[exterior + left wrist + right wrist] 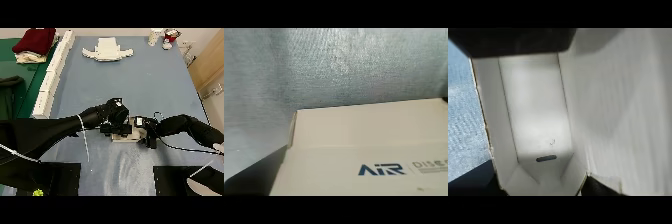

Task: Fold the box.

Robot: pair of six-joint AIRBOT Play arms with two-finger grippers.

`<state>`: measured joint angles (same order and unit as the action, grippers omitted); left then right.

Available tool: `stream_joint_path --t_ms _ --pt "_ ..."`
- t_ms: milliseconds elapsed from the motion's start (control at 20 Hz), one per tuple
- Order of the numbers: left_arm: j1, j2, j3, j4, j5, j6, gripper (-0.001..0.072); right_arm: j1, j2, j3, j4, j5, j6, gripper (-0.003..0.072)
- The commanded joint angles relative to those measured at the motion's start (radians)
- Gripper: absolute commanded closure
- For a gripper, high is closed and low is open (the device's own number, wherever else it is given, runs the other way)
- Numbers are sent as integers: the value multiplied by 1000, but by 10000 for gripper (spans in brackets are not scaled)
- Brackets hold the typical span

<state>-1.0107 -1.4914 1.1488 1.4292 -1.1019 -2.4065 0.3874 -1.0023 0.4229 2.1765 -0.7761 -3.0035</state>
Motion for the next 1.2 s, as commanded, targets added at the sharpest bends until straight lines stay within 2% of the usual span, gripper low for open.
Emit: stream_joint_path --t_ms 0,250,550,850,900,950,1150 --pt "1 1 5 8 -9 -3 236 1 0 0 0 0 1 137" --pt "2 2 6 7 -13 -2 235 1 0 0 0 0 1 137" --pt "2 61 118 64 -266 61 235 1 0 0 0 0 1 137" --pt "2 163 147 102 -421 71 237 1 0 0 0 0 1 137" --pt "0 171 147 101 -437 94 299 1 0 0 0 0 1 137" --pt "-4 173 147 101 -453 142 690 1 0 0 0 0 1 137" --pt "-27 173 146 100 -430 283 698 1 0 0 0 0 1 137"
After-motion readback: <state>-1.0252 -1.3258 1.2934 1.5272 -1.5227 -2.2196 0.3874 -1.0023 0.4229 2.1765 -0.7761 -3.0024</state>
